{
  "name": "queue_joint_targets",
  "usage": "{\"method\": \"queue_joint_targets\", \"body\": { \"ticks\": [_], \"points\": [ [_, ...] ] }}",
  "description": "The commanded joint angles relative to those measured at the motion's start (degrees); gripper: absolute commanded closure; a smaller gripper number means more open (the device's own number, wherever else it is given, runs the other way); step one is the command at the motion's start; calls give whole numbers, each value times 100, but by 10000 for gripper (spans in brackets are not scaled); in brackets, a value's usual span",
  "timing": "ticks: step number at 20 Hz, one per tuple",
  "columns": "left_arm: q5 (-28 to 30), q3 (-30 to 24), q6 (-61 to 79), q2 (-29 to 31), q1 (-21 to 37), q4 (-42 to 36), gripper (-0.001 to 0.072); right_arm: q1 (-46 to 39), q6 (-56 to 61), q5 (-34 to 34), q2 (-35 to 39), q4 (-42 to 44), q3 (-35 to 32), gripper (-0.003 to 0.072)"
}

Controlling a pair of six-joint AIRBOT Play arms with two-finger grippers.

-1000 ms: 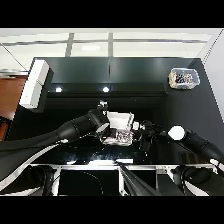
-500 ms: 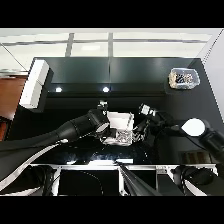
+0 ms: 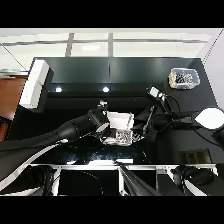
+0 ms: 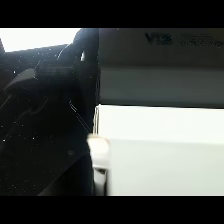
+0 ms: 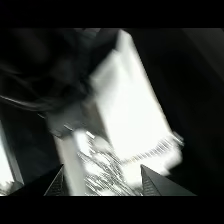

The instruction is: Fold the box and place the chain.

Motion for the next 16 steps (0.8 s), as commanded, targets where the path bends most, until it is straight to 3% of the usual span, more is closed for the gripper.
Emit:
{"method": "queue_joint_targets", "body": {
  "ticks": [1, 4, 7, 8, 9, 10, 16],
  "points": [
    [-20, -2, 0, -2, 4, 0, 676, -402, 409, 284, -13, -1574, -92, 133],
    [-17, -2, 2, -2, 7, 4, 676, -605, 238, -343, -13, -1633, -944, 132],
    [-42, -2, 2, -2, 4, 2, 676, -203, -903, -1126, -13, -1399, -1746, 132],
    [-79, -2, 2, -2, 4, 2, 676, -48, -1117, -1327, -15, -1410, -1860, 131],
    [-114, -2, 0, -2, 4, 2, 676, 63, -1285, -1506, -39, -1408, -1915, 80],
    [-116, -2, 0, -2, 4, 2, 676, 127, -1523, -1637, -92, -1394, -1915, -18],
    [-103, -2, 0, -2, 4, 7, 676, 160, -1718, -2028, -140, -1279, -1915, -19]
  ]
}}
